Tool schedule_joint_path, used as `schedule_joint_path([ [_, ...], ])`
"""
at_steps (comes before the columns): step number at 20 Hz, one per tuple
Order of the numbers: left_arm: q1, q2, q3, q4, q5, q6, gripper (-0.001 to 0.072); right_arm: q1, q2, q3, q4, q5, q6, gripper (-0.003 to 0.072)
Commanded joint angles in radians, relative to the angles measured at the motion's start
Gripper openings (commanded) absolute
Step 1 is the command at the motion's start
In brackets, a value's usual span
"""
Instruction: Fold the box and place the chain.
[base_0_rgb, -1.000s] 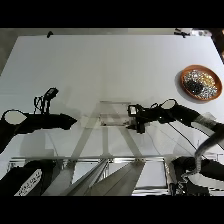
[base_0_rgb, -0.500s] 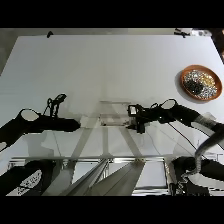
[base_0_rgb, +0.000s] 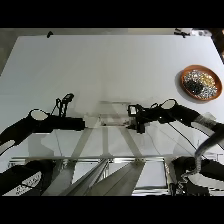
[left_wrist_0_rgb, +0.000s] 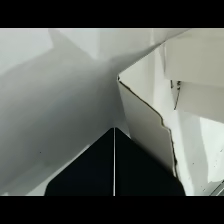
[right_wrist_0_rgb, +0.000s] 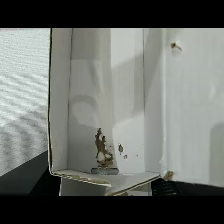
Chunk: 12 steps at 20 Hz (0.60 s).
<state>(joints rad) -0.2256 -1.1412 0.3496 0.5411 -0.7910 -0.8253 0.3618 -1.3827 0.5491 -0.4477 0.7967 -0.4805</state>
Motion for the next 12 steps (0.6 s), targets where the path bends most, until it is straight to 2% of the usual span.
schedule_joint_path([
  [1, -0.008, -0.002, 0.0, -0.083, 0.006, 0.064, 0.0002, 0.0, 0.001, 0.0, 0.0, 0.0, 0.0, 0.0383],
  [5, -0.04, -0.002, 0.016, -0.198, -0.029, 0.16, 0.0007, 0.0, 0.001, 0.0, 0.0, 0.0, 0.0, 0.0383],
  [12, -0.111, -0.002, 0.09, -0.205, -0.051, 0.158, 0.004, 0.0, 0.001, 0.0, 0.0, 0.0, 0.0, 0.0383],
])
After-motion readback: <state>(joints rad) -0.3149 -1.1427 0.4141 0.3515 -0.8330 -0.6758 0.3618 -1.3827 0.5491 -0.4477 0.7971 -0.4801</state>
